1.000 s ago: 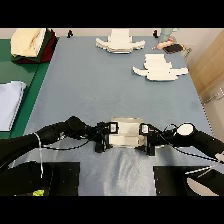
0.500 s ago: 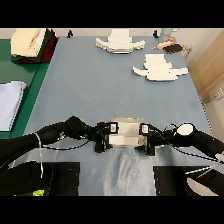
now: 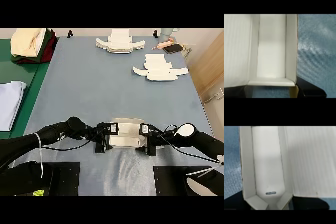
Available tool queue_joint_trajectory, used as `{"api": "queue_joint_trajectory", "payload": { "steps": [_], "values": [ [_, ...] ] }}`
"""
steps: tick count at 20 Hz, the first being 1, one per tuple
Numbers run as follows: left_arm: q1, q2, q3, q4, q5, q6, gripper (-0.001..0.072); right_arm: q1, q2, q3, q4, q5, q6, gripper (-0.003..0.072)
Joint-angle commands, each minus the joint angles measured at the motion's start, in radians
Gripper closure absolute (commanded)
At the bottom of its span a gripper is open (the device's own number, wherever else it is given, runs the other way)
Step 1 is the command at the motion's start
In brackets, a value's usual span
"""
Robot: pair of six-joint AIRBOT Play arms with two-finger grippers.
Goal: Fold the box.
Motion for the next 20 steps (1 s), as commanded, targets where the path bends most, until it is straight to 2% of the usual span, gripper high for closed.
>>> {"api": "queue_joint_trajectory", "payload": {
  "steps": [1,4,9,15,20],
  "values": [
    [0.0,0.0,0.0,0.0,0.0,0.0,0.0185,0.0,0.048,0.002,-0.045,-0.073,0.015,-0.003],
    [0.0,0.0,0.0,0.0,0.0,0.0,0.0185,0.0,0.095,0.001,-0.137,-0.074,0.031,-0.0027],
    [0.0,0.0,0.0,0.0,0.0,0.0,0.0185,0.0,0.182,0.001,-0.156,-0.054,0.168,-0.0027],
    [0.0,0.0,0.0,0.0,0.0,0.0,0.0185,0.0,0.28,0.002,-0.256,0.064,0.372,-0.0027],
    [0.0,0.0,0.0,0.0,0.0,0.0,0.0185,0.0,0.337,0.003,-0.272,0.093,0.487,-0.0027]
  ]
}}
